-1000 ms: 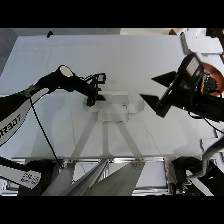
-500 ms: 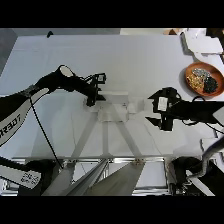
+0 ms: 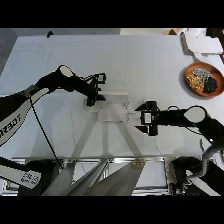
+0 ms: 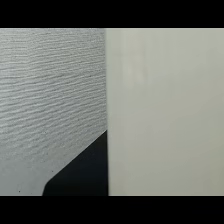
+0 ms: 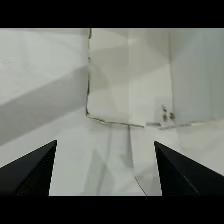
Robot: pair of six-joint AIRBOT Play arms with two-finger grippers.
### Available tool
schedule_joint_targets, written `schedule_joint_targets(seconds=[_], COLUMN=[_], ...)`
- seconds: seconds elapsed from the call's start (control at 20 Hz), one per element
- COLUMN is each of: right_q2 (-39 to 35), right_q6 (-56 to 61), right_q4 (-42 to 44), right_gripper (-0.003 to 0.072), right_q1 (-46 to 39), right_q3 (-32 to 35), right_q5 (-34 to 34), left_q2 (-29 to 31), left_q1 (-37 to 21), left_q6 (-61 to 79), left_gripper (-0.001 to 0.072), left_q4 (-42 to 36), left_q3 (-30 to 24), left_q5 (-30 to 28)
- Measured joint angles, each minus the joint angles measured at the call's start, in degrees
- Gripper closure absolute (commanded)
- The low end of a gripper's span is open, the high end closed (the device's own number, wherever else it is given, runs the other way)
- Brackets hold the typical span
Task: Fold the box and place the chain.
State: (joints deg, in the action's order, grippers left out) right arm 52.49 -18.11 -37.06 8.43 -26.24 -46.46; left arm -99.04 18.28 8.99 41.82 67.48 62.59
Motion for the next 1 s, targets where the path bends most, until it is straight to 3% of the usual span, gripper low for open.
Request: schedule_joint_targets(seconds=[0.35, 0.7, 1.0], right_q2=[13.5, 17.6, 20.5], right_q6=[-16.2, -23.1, -25.4], right_q4=[13.7, 25.0, 28.4], right_gripper=[-0.0007, -0.0009, -0.001], right_q1=[-2.8, -6.1, -4.9], right_q3=[1.0, 1.0, 1.0], right_q5=[4.2, 5.4, 5.5], left_q2=[0.0, 0.0, 0.0], left_q1=[0.0, 0.0, 0.0], left_q6=[0.0, 0.0, 0.0], left_gripper=[0.0697, 0.0697, 0.0697], left_q4=[0.0, 0.0, 0.0], left_q3=[0.0, 0.0, 0.0], left_q5=[0.0, 0.0, 0.0])
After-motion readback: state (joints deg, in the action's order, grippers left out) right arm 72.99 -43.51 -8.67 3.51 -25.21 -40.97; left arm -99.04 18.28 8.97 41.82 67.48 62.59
